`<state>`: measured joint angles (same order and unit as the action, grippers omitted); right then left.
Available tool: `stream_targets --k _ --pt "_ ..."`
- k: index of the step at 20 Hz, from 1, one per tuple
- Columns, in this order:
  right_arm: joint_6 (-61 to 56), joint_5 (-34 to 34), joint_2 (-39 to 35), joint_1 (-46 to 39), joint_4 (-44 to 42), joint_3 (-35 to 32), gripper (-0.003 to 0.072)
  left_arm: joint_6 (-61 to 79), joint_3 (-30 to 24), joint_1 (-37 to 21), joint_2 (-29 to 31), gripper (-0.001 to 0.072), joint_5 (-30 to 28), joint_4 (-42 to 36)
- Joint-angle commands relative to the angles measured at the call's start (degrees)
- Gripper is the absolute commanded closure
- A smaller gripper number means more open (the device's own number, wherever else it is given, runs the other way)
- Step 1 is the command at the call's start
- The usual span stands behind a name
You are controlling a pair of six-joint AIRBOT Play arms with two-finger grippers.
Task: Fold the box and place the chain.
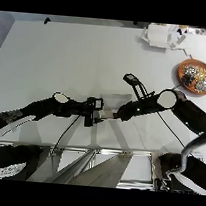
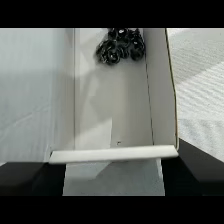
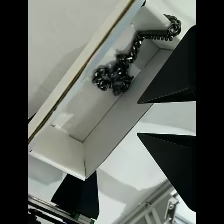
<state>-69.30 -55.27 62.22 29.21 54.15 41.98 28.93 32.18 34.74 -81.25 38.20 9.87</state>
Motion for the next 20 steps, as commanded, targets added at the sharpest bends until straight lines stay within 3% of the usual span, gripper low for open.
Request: stream_targets --k 1,6,9,12,14,17,20 --pt "0.37 -3.08 -1.2 -0.87 1.31 2.75 0.0478 0.0 0.02 0.0 0.02 0.0571 -0.02 0.0" --pt "-4.42 -10.82 -4.13 -10.75 15.13 12.96 0.0517 0.0 0.02 0.0 0.02 0.0571 0.0 0.0" --pt "-8.2 -10.16 -3.56 -18.75 24.59 13.11 0.0517 0.0 0.02 0.0 0.02 0.0571 0.0 0.0" --pt "-10.47 -8.15 -0.31 -25.07 25.68 13.11 0.0515 0.0 0.02 0.0 0.02 0.0571 -0.02 -0.02" --pt "-11.23 -8.09 2.95 -27.06 25.7 13.07 0.0489 0.0 0.02 0.0 0.02 0.0571 -0.04 -0.02" --pt "-11.96 -7.32 8.33 -27.43 26.75 13.07 0.0349 0.0 0.02 -0.02 0.02 0.0571 -0.02 0.0" --pt "-14.29 -6.38 13.73 -27.43 27.3 13.07 0.0347 0.0 0.02 0.0 0.02 0.0571 0.0 0.0"
